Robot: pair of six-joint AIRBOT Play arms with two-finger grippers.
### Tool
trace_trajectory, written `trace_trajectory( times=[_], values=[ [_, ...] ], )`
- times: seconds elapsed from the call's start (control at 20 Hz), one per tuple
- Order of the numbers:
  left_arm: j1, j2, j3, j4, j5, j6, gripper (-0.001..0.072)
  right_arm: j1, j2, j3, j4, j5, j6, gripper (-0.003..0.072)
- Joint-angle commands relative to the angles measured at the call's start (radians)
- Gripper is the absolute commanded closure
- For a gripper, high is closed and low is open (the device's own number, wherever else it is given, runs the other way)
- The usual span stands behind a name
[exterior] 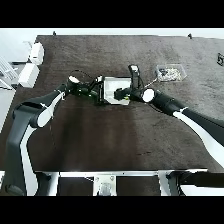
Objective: Fold the box and place the chain.
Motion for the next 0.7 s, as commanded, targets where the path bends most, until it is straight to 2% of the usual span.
trace_trajectory(
  times=[0.0,0.05,0.1,0.15,0.25,0.3,0.5,0.65],
  values=[
    [0.000,0.001,0.000,0.000,0.000,0.000,0.0427,-0.085,0.053,0.004,-0.014,0.005,-0.005,0.0350],
    [0.000,0.001,0.000,0.000,0.000,0.000,0.0427,-0.126,0.080,-0.003,-0.033,0.010,-0.005,0.0338],
    [0.000,0.001,0.000,0.000,0.000,0.000,0.0427,-0.167,0.101,-0.015,-0.048,0.010,-0.005,0.0267],
    [0.000,0.001,0.000,0.000,0.000,0.001,0.0427,-0.216,0.117,-0.029,-0.063,0.008,-0.005,0.0229],
    [0.000,0.001,0.000,0.000,0.000,0.000,0.0427,-0.315,0.116,-0.053,-0.065,0.001,0.000,0.0215],
    [0.000,0.001,0.000,0.000,0.000,0.000,0.0427,-0.364,0.106,-0.067,-0.064,-0.018,0.003,0.0144],
    [0.000,0.001,0.000,0.000,0.000,0.001,0.0427,-0.501,-0.028,-0.030,0.013,-0.046,0.043,0.0135],
    [0.000,0.001,0.000,0.000,0.000,0.001,0.0427,-0.530,-0.184,0.099,0.033,0.065,0.004,0.0135]
  ],
)
